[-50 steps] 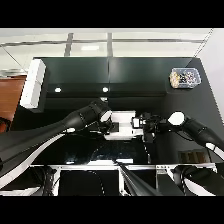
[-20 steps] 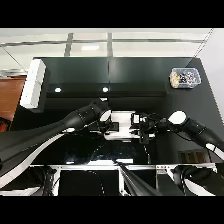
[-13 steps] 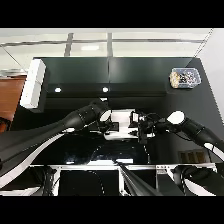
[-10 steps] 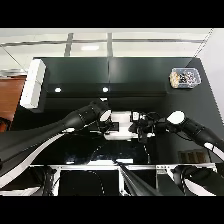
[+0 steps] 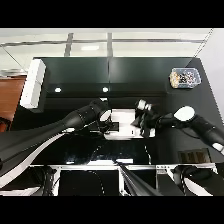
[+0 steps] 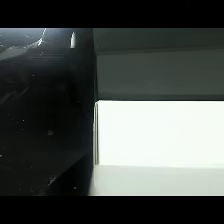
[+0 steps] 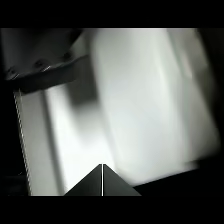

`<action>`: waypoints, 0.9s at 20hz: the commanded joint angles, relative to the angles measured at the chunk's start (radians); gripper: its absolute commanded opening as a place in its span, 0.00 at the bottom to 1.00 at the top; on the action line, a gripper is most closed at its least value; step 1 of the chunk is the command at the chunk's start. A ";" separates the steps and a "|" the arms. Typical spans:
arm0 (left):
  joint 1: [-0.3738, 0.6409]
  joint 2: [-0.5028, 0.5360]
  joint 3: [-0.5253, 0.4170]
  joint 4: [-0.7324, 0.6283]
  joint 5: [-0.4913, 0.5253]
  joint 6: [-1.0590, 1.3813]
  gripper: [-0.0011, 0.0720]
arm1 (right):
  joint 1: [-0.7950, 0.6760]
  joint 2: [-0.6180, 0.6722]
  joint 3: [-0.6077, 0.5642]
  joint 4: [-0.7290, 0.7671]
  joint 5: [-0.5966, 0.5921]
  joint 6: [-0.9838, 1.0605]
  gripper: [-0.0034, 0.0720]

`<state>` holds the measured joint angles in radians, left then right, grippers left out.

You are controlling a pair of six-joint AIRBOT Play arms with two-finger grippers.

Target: Fold the box and place the chain.

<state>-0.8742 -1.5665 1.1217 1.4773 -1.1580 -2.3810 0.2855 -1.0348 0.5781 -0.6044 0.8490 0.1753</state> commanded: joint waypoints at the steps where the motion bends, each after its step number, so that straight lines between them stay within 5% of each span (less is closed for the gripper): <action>1: 0.000 0.000 0.000 0.002 -0.002 -0.002 0.05 | -0.158 0.116 0.103 -0.206 0.069 0.347 0.06; 4: 0.000 0.000 0.000 0.003 -0.002 -0.002 0.05 | -0.403 0.131 0.101 -0.355 -0.009 0.713 0.06; 7: 0.000 0.000 0.000 0.003 -0.002 -0.002 0.05 | -0.560 0.081 0.006 -0.338 0.040 1.026 0.06; 14: 0.000 0.000 0.000 0.002 0.002 -0.002 0.05 | -0.374 -0.114 -0.107 -0.206 0.269 0.975 0.06; 18: 0.000 0.000 0.000 0.002 0.000 -0.002 0.05 | -0.227 -0.146 -0.107 0.061 0.286 0.739 0.06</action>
<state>-0.8738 -1.5665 1.1217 1.4796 -1.1584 -2.3840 -0.0277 -1.1492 0.4793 -0.7181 1.0904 1.0409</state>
